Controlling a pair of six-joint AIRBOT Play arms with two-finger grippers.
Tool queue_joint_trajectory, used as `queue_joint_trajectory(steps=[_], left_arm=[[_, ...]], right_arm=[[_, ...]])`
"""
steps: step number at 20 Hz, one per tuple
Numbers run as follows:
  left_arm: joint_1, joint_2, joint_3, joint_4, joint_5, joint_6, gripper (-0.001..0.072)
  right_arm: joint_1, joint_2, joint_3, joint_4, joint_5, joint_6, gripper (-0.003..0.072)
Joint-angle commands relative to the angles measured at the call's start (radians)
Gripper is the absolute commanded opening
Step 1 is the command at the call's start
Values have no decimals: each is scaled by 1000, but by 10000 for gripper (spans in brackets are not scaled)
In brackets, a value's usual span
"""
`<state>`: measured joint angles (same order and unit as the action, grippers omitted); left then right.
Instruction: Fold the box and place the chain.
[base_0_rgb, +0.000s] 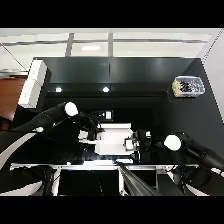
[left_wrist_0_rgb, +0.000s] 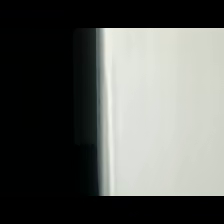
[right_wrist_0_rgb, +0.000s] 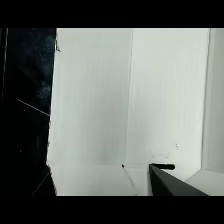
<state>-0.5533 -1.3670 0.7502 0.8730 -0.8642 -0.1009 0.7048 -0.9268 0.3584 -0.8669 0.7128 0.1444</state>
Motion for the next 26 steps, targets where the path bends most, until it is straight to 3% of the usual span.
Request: queue_joint_trajectory(steps=[1, 8, 19, 26], left_arm=[[1, -2, 1, 0, -1, -2, 32], [1, -2, 1, 0, -4, -8, 32], [1, -2, 1, 0, -8, -8, 32], [1, -2, 1, 0, -8, -8, 32]], right_arm=[[23, -5, 0, 10, -77, 11, 693], [22, -4, 15, 44, -91, 108, 693], [-28, 58, 67, -105, -89, 299, 693], [-87, 109, 67, -101, -89, 308, 693]])
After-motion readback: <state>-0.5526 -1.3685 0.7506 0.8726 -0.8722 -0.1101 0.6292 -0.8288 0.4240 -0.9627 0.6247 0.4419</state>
